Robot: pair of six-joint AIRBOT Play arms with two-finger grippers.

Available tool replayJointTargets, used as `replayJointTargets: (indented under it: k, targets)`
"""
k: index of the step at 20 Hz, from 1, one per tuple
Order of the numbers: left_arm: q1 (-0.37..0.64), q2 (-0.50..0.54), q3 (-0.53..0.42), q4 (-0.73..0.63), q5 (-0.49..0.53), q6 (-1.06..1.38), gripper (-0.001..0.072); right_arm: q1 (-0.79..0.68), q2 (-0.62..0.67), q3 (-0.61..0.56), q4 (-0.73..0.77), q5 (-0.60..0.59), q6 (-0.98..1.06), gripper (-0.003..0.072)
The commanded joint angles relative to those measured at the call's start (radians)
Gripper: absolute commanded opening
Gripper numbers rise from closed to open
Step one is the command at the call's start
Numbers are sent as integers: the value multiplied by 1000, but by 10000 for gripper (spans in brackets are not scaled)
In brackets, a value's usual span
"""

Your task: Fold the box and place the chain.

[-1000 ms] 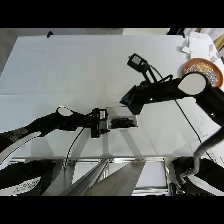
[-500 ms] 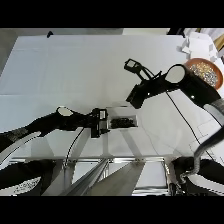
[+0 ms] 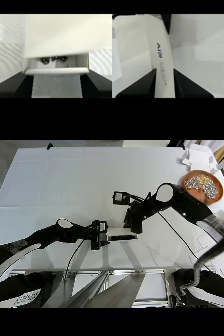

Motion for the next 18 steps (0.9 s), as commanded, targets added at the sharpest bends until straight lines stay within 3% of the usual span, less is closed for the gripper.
replayJointTargets:
  k: [1, 5, 7, 12, 16, 17, 18]
  targets:
    - [0, 0, 0, 0, 0, 0, 269, 11, 56, -46, 35, 29, -84, 278]
    - [0, 0, 0, 0, 0, 0, 269, 35, 83, -94, 41, 13, -85, 302]
    - [0, 0, 0, 0, 0, 0, 269, 48, 83, -115, 37, -23, -85, 350]
    - [0, 0, 0, 0, 0, 0, 269, 55, 83, -126, -24, -117, -70, 350]
    - [0, 0, 0, 0, 0, 0, 269, 55, 84, -126, -26, -122, -58, 326]
    - [0, 0, 0, 0, 0, 0, 269, 55, 84, -126, -26, -119, -47, 266]
    - [0, 0, 0, 0, 0, 0, 269, 55, 84, -127, -26, -113, -47, 255]
